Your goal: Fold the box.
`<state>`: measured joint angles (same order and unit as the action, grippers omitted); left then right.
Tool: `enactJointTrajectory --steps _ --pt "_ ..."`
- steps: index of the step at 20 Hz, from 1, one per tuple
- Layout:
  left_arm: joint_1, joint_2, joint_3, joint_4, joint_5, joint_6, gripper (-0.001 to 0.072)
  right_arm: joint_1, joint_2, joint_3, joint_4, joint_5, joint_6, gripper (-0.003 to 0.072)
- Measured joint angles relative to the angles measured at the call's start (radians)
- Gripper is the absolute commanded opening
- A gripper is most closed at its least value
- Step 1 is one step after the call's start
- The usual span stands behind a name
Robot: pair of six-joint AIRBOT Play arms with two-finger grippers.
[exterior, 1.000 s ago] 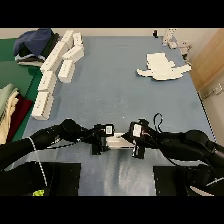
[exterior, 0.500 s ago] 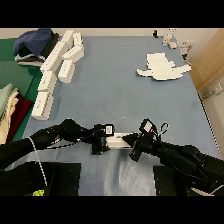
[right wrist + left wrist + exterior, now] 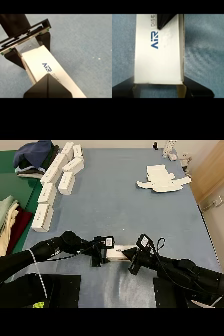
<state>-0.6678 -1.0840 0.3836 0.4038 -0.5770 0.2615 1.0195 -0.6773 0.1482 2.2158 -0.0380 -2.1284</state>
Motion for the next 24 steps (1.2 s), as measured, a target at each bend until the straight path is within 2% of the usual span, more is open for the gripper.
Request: enactJointTrajectory --steps 17,24 --pt "0.000 0.000 0.000 0.000 0.000 0.000 0.0510 0.004 -0.013 -0.041 0.000 -0.004 0.000 0.0013" --pt "0.000 0.000 0.000 -0.001 0.000 -0.001 0.0510 0.005 0.050 -0.039 -0.006 -0.033 0.000 0.0013"
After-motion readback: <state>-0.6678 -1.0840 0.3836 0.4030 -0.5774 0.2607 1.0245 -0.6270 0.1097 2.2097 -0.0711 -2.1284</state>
